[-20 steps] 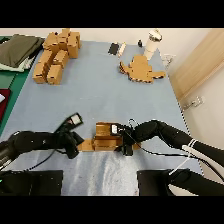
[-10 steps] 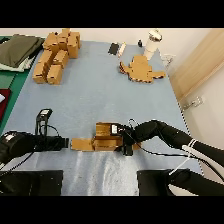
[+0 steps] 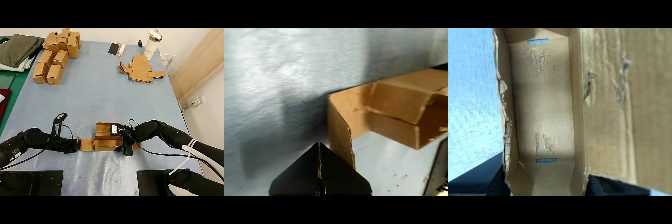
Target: Fold the box.
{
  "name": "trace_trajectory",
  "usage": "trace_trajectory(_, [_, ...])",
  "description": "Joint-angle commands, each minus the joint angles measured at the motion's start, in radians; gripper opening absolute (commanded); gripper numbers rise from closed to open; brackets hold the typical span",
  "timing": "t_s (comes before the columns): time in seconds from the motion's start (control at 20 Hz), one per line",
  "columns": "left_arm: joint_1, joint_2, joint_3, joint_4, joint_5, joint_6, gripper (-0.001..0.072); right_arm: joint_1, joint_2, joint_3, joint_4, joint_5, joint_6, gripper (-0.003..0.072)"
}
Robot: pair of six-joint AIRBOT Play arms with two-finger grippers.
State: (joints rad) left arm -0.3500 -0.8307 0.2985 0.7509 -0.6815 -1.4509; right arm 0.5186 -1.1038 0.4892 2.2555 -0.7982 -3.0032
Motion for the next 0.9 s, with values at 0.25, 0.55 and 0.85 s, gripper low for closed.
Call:
trace_trajectory(0.25, [0.0, -0.023, 0.019, -0.234, -0.052, 0.233, 0.0012, 0.001, 0.0, 0.0, 0.0, 0.0, 0.0, 0.0511])
trace_trajectory(0.55, [-0.058, -0.024, 0.119, -0.206, 0.019, 0.214, 0.0015, 0.001, 0.0, 0.0, 0.0, 0.0, 0.0, 0.0511])
trace_trajectory(0.85, [-0.058, -0.041, 0.13, -0.153, 0.046, 0.153, 0.0251, 0.001, 0.0, 0.0, 0.0, 0.0, 0.0, 0.0511])
